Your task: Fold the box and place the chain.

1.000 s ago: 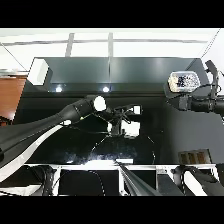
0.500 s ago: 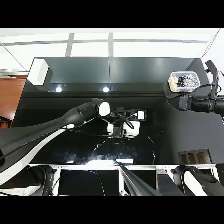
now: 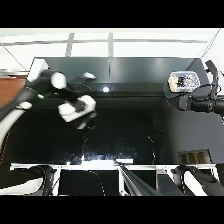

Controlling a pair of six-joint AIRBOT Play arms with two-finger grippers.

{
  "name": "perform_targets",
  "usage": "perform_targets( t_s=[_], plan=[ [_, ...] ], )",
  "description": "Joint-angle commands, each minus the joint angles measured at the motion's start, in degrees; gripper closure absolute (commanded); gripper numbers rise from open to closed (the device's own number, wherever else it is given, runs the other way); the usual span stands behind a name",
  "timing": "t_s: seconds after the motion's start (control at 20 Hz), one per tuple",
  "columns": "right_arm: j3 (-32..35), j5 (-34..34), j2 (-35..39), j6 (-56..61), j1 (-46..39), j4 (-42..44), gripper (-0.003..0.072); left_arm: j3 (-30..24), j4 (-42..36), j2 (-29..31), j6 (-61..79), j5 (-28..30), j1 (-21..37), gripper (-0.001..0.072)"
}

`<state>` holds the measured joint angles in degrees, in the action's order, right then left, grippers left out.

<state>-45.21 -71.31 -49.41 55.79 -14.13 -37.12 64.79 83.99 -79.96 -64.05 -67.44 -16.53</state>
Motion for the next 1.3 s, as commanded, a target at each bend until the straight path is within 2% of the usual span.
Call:
perform_targets(
  t_s=[0.0,0.15,0.35,0.6,0.7,1.1,1.15,1.2,1.25],
  plan=[
    [-0.1,0.3,0.0,0.4,0.0,0.0,0.0674,0.0,5.4,1.2,-13.8,-7.7,20.5,0.0432],
    [-0.1,1.0,0.0,1.0,0.0,0.0,0.0674,0.0,3.2,1.2,-13.7,-4.7,33.7,0.0417],
    [-0.1,1.1,0.0,1.1,0.0,0.0,0.0674,0.0,2.4,-0.2,-7.7,5.0,41.7,0.0417],
    [-0.1,3.3,0.0,2.5,0.0,0.0,0.0674,0.2,-6.7,-3.9,6.8,16.5,42.1,0.0417],
    [-0.1,3.5,0.0,2.5,0.0,0.0,0.0674,1.1,-7.4,-5.9,8.6,19.0,41.6,0.0417],
    [-0.1,3.5,0.0,3.2,0.0,0.0,0.0674,11.5,-12.9,-15.3,8.3,20.0,41.0,0.0416],
    [-0.1,3.5,0.0,3.2,0.0,0.0,0.0674,12.2,-12.8,-15.6,8.3,21.0,40.7,0.0378],
    [-0.1,3.4,0.0,3.3,0.0,0.0,0.0674,12.9,-12.1,-15.5,8.3,21.7,40.3,0.0122],
    [-0.1,3.3,0.0,3.7,0.0,0.1,0.0674,13.9,-11.1,-15.2,8.1,21.2,40.1,-0.0004]
  ],
)
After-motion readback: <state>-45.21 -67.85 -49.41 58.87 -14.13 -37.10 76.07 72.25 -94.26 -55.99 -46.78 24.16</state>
